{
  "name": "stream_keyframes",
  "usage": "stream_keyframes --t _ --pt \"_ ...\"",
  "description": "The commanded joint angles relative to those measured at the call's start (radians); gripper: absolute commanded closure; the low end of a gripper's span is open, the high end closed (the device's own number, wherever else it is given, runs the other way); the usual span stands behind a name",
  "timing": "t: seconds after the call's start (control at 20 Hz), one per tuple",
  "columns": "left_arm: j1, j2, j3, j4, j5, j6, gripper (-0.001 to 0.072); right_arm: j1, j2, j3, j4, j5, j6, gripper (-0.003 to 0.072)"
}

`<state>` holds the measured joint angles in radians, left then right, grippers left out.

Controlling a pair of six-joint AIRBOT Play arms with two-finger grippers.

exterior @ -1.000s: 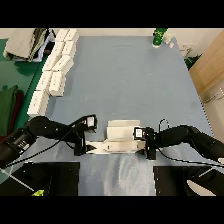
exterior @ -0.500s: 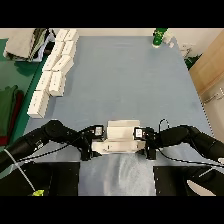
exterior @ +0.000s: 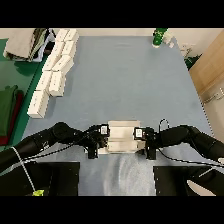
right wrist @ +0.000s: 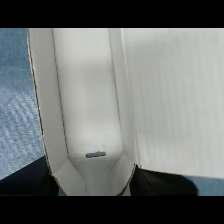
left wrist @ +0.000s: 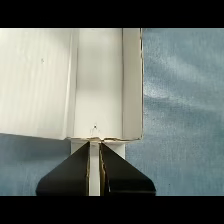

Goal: Fold the box.

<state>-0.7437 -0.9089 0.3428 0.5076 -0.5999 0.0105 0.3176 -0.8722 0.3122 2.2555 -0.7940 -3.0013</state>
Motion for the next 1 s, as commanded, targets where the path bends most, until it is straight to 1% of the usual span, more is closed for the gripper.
stream_keyframes --t 0.0,0.25,0.3,0.35,0.4,0.65,0.7,0.75,0.8,0.9,0.95 --pt "-0.031 -0.014 -0.001 -0.078 0.06 0.002 0.0605 0.0 0.001 0.0 0.0 0.0 0.0 0.0166" --pt "-0.061 -0.051 -0.001 -0.167 0.071 0.053 0.0597 0.0 0.001 0.0 0.0 0.0 0.0 0.0166" --pt "-0.061 -0.053 -0.001 -0.172 0.069 0.053 0.0534 0.0 0.001 0.0 0.0 0.0 0.0 0.0167" --pt "-0.061 -0.053 -0.001 -0.172 0.07 0.053 0.0353 0.0 0.001 0.0 0.0 0.0 0.0 0.0166" --pt "-0.061 -0.053 -0.001 -0.172 0.069 0.05 0.021 0.0 0.001 0.0 0.0 0.0 0.0 0.0166" --pt "-0.061 -0.053 -0.001 -0.171 0.069 0.049 0.0217 0.0 0.001 0.0 0.0 0.0 0.0 0.0166" --pt "-0.061 -0.051 -0.001 -0.17 0.069 0.041 0.0315 0.0 0.001 0.0 0.0 0.0 0.0 0.0167" --pt "-0.06 -0.046 0.0 -0.154 0.07 0.014 0.0577 0.0 0.001 0.0 0.0 0.0 0.0 0.0166" --pt "-0.059 -0.032 0.001 -0.093 0.069 -0.031 0.0695 0.0 0.001 0.0 0.0 0.0 0.0 0.0167" --pt "-0.059 0.016 0.001 0.1 0.066 -0.241 0.0696 0.0 0.001 0.0 0.0 0.0 0.0 0.0166" --pt "-0.058 0.051 0.001 0.233 0.053 -0.402 0.0697 0.0 0.001 0.0 0.0 0.0 0.0 0.0166"
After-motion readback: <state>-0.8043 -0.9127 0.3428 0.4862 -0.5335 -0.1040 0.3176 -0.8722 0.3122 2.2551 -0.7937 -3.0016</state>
